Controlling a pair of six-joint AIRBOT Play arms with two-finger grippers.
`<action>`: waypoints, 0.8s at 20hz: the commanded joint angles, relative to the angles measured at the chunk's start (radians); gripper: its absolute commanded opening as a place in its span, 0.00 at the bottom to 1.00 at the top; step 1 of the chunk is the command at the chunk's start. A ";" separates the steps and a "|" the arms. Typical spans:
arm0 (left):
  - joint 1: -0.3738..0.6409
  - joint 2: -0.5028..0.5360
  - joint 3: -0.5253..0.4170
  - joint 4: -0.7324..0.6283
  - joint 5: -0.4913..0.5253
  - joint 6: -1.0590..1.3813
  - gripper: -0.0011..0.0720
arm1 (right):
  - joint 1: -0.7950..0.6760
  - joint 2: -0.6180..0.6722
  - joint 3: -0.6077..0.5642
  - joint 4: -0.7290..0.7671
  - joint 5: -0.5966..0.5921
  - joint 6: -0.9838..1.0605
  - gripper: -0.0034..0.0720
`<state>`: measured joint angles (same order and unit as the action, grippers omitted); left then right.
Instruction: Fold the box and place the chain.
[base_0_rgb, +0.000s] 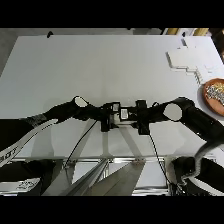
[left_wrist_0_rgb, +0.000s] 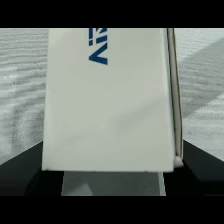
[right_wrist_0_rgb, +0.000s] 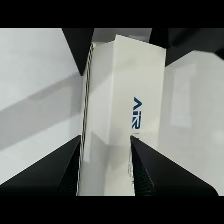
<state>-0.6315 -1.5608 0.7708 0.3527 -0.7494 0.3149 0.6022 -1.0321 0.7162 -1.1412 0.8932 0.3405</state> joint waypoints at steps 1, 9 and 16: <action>0.000 0.000 0.000 0.000 0.005 -0.001 0.41 | 0.001 0.016 0.000 0.002 -0.019 0.030 0.40; 0.000 0.000 0.000 0.000 0.005 -0.001 0.41 | -0.032 0.015 0.000 0.052 -0.025 0.029 0.07; 0.000 0.000 0.000 0.000 0.005 -0.001 0.41 | -0.056 -0.043 -0.001 0.086 0.042 0.025 0.07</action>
<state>-0.6319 -1.5608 0.7708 0.3527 -0.7448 0.3149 0.5510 -1.0492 0.7162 -1.0714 0.9001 0.3687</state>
